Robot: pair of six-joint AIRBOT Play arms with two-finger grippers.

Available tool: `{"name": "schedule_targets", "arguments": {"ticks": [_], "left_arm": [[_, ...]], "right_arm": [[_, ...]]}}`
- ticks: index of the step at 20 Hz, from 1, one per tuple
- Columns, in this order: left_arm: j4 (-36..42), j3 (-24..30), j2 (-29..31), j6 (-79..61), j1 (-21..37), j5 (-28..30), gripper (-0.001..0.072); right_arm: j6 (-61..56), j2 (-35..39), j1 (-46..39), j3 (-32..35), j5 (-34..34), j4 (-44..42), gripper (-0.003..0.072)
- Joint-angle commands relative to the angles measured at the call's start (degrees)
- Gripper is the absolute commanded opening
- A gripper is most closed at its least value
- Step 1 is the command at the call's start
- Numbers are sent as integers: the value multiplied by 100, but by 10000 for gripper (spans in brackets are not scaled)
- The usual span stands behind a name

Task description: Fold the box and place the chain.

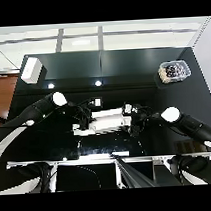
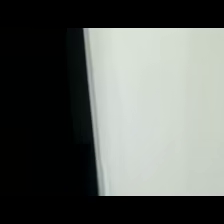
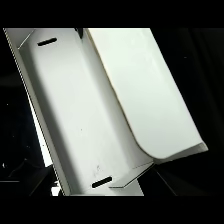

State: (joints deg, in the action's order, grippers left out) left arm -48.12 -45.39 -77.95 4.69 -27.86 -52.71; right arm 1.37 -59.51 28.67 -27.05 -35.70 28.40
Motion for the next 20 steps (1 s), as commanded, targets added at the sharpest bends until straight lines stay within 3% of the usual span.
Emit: {"name": "schedule_targets", "arguments": {"ticks": [1, 4, 20], "left_arm": [[15, -7, 4, -4, -4, -2, 25], [11, -7, 4, -4, -4, -2, 25], [15, -7, 4, -4, -4, -2, 25]], "right_arm": [[256, -61, 2, -7, 103, -289, 706], [258, -61, 0, -7, 378, -286, 706], [752, -118, 2, -7, -31, -337, 705]]}}
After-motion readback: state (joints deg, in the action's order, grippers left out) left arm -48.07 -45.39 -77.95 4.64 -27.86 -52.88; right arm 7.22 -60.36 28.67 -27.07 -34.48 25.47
